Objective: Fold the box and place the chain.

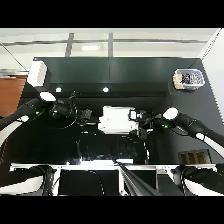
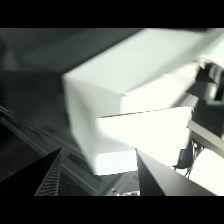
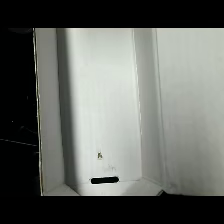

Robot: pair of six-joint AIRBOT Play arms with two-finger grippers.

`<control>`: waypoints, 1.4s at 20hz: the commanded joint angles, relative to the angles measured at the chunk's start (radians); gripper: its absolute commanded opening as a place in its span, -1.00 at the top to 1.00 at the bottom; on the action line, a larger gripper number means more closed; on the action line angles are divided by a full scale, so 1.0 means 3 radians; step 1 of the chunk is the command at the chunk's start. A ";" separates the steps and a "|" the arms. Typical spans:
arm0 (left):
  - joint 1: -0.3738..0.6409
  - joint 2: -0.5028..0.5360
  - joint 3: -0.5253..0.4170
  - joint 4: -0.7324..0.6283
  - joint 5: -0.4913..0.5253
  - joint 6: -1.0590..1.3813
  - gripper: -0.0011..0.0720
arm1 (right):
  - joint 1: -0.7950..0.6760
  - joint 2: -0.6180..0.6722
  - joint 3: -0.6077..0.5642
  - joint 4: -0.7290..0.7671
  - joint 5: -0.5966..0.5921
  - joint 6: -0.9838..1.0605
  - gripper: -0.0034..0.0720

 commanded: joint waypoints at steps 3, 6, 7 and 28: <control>-0.0340 -0.0001 0.0266 0.0148 0.0106 -0.0069 -0.50 | 0.0004 -0.0003 -0.0001 0.0000 0.0001 0.0001 0.76; -0.0591 -0.0003 0.0356 0.0407 0.0394 -0.0473 -0.50 | 0.0004 -0.0003 -0.0001 0.0000 0.0001 0.0001 0.76; -0.0651 -0.0003 0.0371 0.0492 0.0441 -0.0621 -0.50 | 0.0004 -0.0003 -0.0001 0.0000 0.0001 0.0001 0.76; -0.1755 -0.0085 0.0851 0.2940 0.0604 -0.3440 -0.50 | 0.0004 -0.0003 -0.0001 0.0000 0.0000 0.0001 0.76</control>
